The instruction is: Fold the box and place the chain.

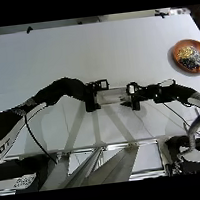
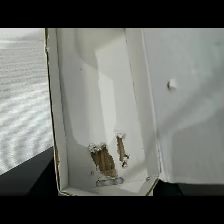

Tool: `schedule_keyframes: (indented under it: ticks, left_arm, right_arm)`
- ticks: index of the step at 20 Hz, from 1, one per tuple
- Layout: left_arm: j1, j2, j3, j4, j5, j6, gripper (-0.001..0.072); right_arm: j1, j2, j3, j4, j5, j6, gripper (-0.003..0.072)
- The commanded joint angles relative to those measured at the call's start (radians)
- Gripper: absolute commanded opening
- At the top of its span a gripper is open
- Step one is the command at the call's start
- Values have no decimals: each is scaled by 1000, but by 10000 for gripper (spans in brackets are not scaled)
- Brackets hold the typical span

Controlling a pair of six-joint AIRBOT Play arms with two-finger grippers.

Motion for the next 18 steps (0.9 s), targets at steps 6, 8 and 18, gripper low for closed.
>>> schedule_keyframes:
  ticks: [6,8,18]
  left_arm:
    - [13,-1,-5,-34,-20,-1,517]
    - [12,-1,-5,-39,-7,0,447]
    - [10,-1,-42,-41,-6,0,345]
  right_arm:
    - [0,1,0,1,-2,0,502]
    - [0,1,0,1,-2,0,502]
    - [0,1,0,1,-2,0,502]
